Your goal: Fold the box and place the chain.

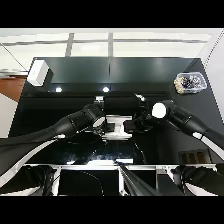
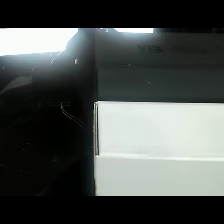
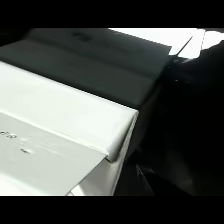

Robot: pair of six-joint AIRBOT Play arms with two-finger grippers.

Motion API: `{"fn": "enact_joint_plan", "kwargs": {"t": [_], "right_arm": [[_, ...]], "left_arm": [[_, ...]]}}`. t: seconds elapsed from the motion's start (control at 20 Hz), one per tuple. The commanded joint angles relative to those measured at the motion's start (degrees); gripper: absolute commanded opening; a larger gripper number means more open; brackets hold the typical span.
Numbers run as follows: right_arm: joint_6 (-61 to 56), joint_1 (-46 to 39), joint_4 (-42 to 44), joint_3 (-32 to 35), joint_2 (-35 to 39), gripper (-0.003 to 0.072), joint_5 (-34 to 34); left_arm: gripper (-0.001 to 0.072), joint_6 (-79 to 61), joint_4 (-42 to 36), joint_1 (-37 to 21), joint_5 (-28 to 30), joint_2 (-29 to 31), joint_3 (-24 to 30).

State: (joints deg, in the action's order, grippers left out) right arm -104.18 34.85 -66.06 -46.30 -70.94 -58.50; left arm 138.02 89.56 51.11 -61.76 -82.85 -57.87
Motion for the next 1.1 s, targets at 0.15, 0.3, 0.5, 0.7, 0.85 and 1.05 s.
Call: {"fn": "enact_joint_plan", "kwargs": {"t": [0.15,0.3,0.5,0.7,0.85,1.05], "right_arm": [[-15.3,7.3,-12.7,-0.7,0.0,0.031,0.9],[-19.9,9.1,-16.5,-0.7,0.0,0.031,1.5],[-23.4,9.9,-17.6,-0.7,-0.1,0.0298,3.8],[-25.1,10.1,-18.2,-0.8,-1.1,0.0203,3.6],[-25.9,10.6,-18.3,-1.1,-2.6,0.0203,3.7],[-25.9,11.0,-18.4,-3.2,-5.0,0.0203,3.2]], "left_arm": [[0.0029,0.0,0.2,-0.1,0.4,0.0,0.0],[0.0029,0.0,0.2,-0.1,0.4,0.0,0.0],[0.0029,0.0,0.2,-0.1,0.4,0.0,0.0],[0.0029,0.0,0.2,-0.1,0.4,0.0,0.0],[0.0029,0.0,0.3,-0.1,0.4,0.0,0.0],[0.0029,0.0,0.2,-0.1,0.2,0.0,0.0]]}}
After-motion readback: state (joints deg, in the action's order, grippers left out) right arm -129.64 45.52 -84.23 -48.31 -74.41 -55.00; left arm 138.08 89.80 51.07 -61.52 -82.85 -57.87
